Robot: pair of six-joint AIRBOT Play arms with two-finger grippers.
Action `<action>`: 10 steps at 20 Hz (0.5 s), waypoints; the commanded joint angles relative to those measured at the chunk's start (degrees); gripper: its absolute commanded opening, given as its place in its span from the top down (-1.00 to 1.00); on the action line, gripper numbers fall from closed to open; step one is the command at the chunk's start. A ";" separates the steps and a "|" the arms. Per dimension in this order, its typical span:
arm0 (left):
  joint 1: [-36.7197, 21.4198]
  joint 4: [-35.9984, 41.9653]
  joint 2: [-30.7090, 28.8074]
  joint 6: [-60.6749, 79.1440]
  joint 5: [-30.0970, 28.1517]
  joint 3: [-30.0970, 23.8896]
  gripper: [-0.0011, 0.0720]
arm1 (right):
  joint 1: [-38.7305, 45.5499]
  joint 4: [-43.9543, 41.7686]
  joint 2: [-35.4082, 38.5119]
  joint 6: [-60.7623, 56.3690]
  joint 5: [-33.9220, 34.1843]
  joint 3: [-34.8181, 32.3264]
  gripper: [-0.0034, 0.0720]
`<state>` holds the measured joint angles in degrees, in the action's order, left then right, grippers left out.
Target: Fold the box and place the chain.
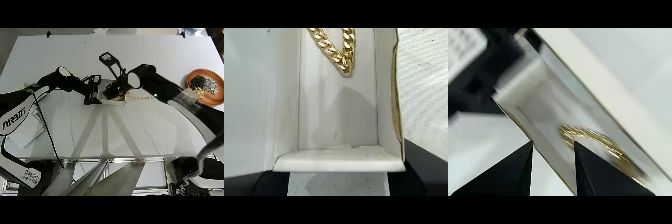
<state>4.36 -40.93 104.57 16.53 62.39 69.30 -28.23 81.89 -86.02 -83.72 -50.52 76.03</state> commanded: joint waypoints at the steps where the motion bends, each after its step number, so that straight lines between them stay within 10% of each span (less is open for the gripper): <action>1: 0.02 -0.02 0.00 0.02 -0.02 -0.02 0.09 | 3.17 13.05 7.32 1.53 -9.77 0.04 0.15; 10: 0.02 0.00 -0.02 0.02 0.00 -0.02 0.09 | 39.93 16.96 12.76 1.29 -22.27 0.04 -0.20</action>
